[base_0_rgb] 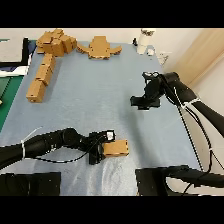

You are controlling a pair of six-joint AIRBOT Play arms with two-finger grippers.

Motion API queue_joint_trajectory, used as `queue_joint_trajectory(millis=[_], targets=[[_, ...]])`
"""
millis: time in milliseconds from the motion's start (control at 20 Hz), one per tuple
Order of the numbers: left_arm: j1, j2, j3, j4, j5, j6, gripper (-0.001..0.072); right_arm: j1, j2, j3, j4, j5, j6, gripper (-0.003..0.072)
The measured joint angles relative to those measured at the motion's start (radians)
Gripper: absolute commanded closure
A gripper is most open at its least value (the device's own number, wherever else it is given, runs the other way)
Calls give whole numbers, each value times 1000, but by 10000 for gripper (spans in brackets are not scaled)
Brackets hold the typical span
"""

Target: Fold the box.

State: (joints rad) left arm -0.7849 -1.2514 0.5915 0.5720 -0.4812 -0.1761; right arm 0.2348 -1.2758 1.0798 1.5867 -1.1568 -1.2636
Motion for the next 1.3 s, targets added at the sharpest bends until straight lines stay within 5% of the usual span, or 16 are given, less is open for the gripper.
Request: queue_joint_trajectory(millis=[350, 600, 950, 1300], targets=[[16, 68, 10, 25, 4, -65, 307, -4, -18, 8, 21, 4, -10, 682], [166, 153, 11, 114, 4, -237, 307, -4, -19, 9, 26, 4, -10, 683], [657, 244, 11, 436, -134, -557, 306, -4, -19, 9, 25, 2, -11, 683], [1162, 294, 11, 541, -315, -671, 306, -4, -19, 9, 25, 4, -11, 682]])
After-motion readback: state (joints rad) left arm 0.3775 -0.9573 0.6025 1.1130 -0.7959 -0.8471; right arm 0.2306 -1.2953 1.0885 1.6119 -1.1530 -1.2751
